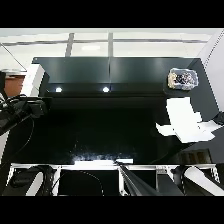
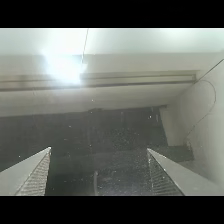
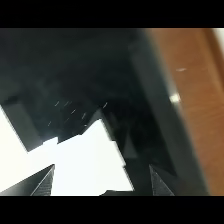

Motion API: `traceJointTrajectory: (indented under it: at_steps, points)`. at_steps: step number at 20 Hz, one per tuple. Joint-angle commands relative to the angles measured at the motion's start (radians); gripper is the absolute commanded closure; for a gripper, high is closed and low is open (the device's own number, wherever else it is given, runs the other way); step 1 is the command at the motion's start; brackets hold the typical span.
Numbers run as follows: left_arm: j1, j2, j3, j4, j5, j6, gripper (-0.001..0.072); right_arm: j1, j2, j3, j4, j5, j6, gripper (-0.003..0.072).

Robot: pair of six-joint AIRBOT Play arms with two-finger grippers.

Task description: Fold the box and place the chain.

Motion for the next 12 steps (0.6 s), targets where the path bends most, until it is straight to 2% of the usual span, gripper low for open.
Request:
traceJointTrajectory:
  at_steps: [1,5,6,8,9,12]
  points:
    - [0.000,-0.001,0.000,0.000,-0.005,0.000,0.0010,-0.019,-0.123,0.070,0.023,0.108,-0.095,-0.0034]
    - [0.000,-0.001,0.000,-0.010,-0.005,-0.001,0.0010,-0.019,-0.215,0.144,0.035,0.241,-0.094,-0.0034]
    - [0.000,-0.001,0.000,-0.012,-0.005,-0.001,0.0010,-0.020,-0.229,0.157,0.034,0.260,-0.094,0.0075]
    - [0.000,-0.001,0.000,-0.027,-0.005,-0.001,0.0010,-0.020,-0.240,0.171,0.036,0.262,-0.094,0.0129]
    - [0.000,-0.001,0.000,-0.027,-0.006,-0.001,0.0010,-0.020,-0.240,0.172,0.034,0.261,-0.098,0.0272]
    - [0.000,-0.001,0.000,-0.029,-0.007,-0.001,0.0010,-0.020,-0.240,0.172,0.042,0.267,-0.098,0.0623]
